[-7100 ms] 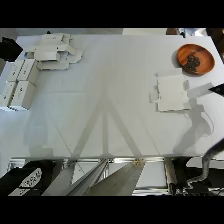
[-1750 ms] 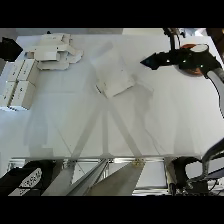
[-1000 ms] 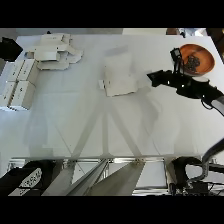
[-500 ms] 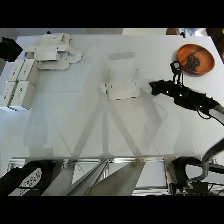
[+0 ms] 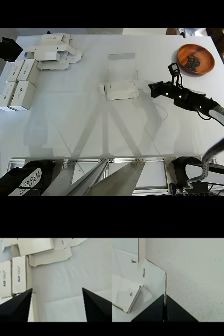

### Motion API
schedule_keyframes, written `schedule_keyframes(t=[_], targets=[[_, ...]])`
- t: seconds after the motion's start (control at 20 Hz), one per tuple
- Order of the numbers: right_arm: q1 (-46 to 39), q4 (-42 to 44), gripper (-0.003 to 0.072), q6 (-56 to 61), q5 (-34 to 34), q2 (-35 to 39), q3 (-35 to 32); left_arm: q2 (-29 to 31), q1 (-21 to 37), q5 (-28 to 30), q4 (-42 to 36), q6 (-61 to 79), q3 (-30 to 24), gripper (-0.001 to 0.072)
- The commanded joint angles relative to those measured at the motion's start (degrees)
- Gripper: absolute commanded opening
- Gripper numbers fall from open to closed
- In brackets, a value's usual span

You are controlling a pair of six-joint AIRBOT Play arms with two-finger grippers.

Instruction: Fold the box and place the chain.

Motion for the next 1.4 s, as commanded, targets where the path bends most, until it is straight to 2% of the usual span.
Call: schedule_keyframes(t=[0.0,0.5,0.9,1.05,1.2,1.35], targets=[[0.0,-0.4,0.0014,0.0,0.1,0.0,0.0,0.0,0.1,0.0,0.0,0.0,0.0,0.0720],[0.0,-0.4,0.0014,0.0,0.1,0.0,0.0,0.0,0.1,0.2,-0.5,-0.1,0.0,0.0720],[0.0,-0.4,0.0014,0.0,0.1,0.0,0.0,-0.1,-0.1,3.9,-19.6,-0.7,0.0,0.0720],[0.0,-0.4,0.0014,0.0,0.1,0.0,0.0,-0.8,-1.7,7.0,-26.7,2.6,0.0,0.0720],[0.0,-0.4,0.0014,0.0,0.1,0.0,0.0,-4.4,-5.9,9.0,-32.7,7.0,0.0,0.0720],[0.0,-0.4,0.0014,0.0,0.1,0.0,0.0,-12.0,-12.9,11.4,-34.5,11.2,0.0,0.0720]])
